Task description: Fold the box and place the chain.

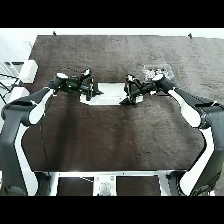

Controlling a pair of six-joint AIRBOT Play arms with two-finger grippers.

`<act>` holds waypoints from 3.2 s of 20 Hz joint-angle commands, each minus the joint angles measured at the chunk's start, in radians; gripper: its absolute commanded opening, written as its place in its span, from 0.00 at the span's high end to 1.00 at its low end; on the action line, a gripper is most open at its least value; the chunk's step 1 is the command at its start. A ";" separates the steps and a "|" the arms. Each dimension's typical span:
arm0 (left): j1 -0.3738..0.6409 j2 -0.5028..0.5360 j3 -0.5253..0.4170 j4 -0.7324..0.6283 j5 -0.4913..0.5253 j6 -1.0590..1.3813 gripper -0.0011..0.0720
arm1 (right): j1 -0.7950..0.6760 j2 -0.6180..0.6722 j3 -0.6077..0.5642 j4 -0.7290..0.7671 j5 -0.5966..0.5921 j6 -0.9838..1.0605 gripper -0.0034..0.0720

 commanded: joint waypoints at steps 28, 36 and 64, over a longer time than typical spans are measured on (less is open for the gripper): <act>0.000 -0.001 0.000 -0.003 0.001 0.000 0.96 | 0.011 -0.023 0.023 -0.032 -0.006 -0.002 0.22; 0.006 0.006 0.003 -0.010 -0.077 -0.012 0.62 | 0.011 -0.023 0.023 -0.032 -0.006 -0.002 0.22; -0.118 0.311 -0.185 0.093 0.054 -0.210 0.97 | 0.011 -0.023 0.023 -0.032 -0.006 -0.002 0.22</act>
